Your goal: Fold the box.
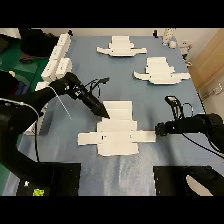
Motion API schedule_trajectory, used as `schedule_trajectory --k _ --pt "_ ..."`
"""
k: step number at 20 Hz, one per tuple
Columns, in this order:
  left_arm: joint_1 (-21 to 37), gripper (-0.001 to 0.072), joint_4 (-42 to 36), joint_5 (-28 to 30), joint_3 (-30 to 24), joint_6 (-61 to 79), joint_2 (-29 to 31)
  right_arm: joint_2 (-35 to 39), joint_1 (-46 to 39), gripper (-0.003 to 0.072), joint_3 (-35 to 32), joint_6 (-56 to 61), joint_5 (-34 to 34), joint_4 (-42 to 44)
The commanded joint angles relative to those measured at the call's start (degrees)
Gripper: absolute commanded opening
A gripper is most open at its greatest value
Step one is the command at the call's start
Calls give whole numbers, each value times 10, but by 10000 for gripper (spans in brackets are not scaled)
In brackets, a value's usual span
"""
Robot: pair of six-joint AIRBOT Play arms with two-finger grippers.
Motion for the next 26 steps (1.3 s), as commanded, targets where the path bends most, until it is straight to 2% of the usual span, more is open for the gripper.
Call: schedule_trajectory --k 1,3,8,11,13,15,19,23,26 --pt "-11 8 0 54 -20 73 62 0 0 303 27 99 10 -70" --pt "-26 8 0 112 -64 121 119 0 0 303 43 143 18 -77" --pt "-83 8 -2 279 -218 205 268 0 0 303 50 148 41 -75" --pt "-125 8 -17 355 -289 243 329 0 0 303 50 162 44 -75" --pt "-148 10 -40 393 -326 285 345 0 0 303 50 162 49 -75" --pt "-162 13 -49 413 -347 286 342 0 0 303 50 162 49 -66" --pt "-163 14 -47 438 -352 285 327 0 0 303 50 162 49 -59" --pt "-163 14 -38 437 -350 286 321 0 0 303 49 162 49 -46" --pt "-163 14 -30 398 -336 285 321 0 0 303 49 162 49 -45"
